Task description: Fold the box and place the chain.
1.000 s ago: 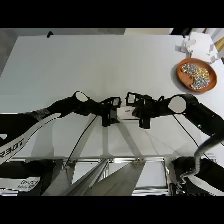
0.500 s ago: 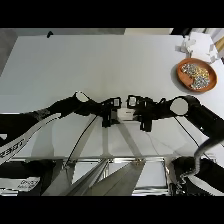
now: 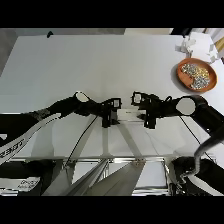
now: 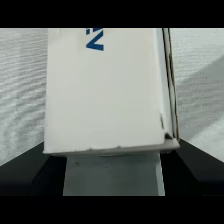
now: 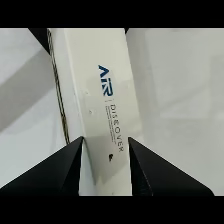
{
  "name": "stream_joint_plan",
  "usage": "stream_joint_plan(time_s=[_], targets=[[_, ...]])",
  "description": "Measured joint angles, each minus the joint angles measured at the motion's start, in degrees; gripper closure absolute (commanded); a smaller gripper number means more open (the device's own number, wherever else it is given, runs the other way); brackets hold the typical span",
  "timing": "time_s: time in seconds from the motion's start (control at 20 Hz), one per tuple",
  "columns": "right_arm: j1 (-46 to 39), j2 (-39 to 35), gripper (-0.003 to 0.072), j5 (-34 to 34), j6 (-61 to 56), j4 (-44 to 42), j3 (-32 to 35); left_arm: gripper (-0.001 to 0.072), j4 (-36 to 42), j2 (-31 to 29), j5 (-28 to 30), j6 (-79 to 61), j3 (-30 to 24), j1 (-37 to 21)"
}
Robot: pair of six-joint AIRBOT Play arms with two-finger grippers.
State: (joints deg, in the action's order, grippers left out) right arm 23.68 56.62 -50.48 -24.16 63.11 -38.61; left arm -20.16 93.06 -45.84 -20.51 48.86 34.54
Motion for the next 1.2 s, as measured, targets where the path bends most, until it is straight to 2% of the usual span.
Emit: stream_joint_plan(time_s=[0.25,0.35,0.55,0.6,0.65,1.0,1.15,1.2], targets=[[-0.68,-0.24,0.0442,-0.11,0.0,2.58,0.15,0.0576,0.09,0.0,0.31,0.13,0.0,0.04],[-0.74,-0.24,0.0513,-0.22,0.0,3.21,0.66,0.0576,0.09,0.0,0.33,0.13,0.0,0.04],[-0.79,-0.26,0.0551,0.13,0.04,3.72,1.51,0.0576,0.07,0.0,0.37,0.09,0.0,0.04],[-0.79,-0.26,0.0633,0.39,0.04,3.8,1.62,0.0576,0.07,0.0,0.35,0.09,0.0,0.04],[-0.79,-0.26,0.0638,0.74,0.04,3.85,1.7,0.0576,0.07,0.0,0.33,0.09,0.0,0.04],[-0.79,-0.26,0.0623,0.96,-1.03,4.02,1.84,0.0576,0.04,0.0,0.26,0.02,0.0,0.04],[-0.79,-0.26,0.0502,-0.09,-1.29,3.93,2.36,0.0576,-0.02,0.0,0.13,-0.11,0.0,0.04],[-0.61,-0.28,0.0502,-0.33,-1.29,3.96,2.78,0.0576,-0.07,0.0,0.07,-0.11,0.0,0.07]])
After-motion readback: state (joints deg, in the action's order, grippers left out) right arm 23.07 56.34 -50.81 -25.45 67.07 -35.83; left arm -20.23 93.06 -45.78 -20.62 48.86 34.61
